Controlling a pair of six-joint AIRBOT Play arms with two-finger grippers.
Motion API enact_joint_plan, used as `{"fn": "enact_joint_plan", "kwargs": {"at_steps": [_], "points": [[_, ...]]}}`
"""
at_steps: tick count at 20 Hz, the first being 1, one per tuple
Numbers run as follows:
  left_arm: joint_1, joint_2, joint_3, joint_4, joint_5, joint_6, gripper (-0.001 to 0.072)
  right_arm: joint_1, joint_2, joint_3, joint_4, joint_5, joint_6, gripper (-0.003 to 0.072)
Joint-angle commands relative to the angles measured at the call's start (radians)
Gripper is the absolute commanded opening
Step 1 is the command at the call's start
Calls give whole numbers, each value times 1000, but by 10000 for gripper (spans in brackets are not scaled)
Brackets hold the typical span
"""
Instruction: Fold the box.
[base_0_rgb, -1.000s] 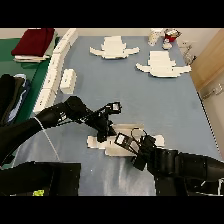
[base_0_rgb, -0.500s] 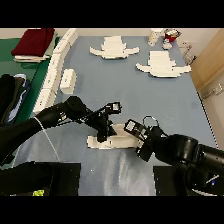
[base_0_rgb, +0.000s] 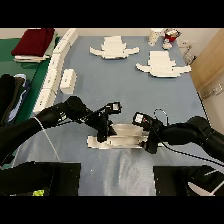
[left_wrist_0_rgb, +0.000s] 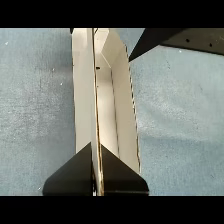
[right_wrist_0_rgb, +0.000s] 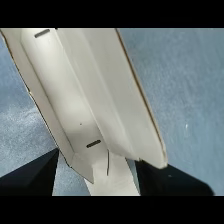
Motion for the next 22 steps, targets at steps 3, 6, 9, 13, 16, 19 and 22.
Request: {"fn": "enact_joint_plan", "kwargs": {"at_steps": [3, 6, 9, 13, 16, 19, 22], "points": [[0, 0, 0, 0, 0, 0, 14, -116, -78, -13, 238, -13, -391, 720], [0, 0, 0, 0, 0, 0, 14, -117, -128, -13, 246, -37, -425, 720], [0, 0, 1, 0, 0, 0, 14, -166, -151, -13, 286, -67, -440, 720], [0, 0, 0, 0, 0, 0, 14, -183, -150, -12, 260, -72, -398, 720], [0, 0, 0, 0, 0, 0, 14, -183, -151, -12, 266, -71, -392, 720], [0, 0, 1, 0, 0, 0, 14, -183, -151, -12, 269, -57, -392, 720], [0, 0, 0, 0, 0, 0, 14, -183, -151, -13, 272, -71, -454, 720]]}}
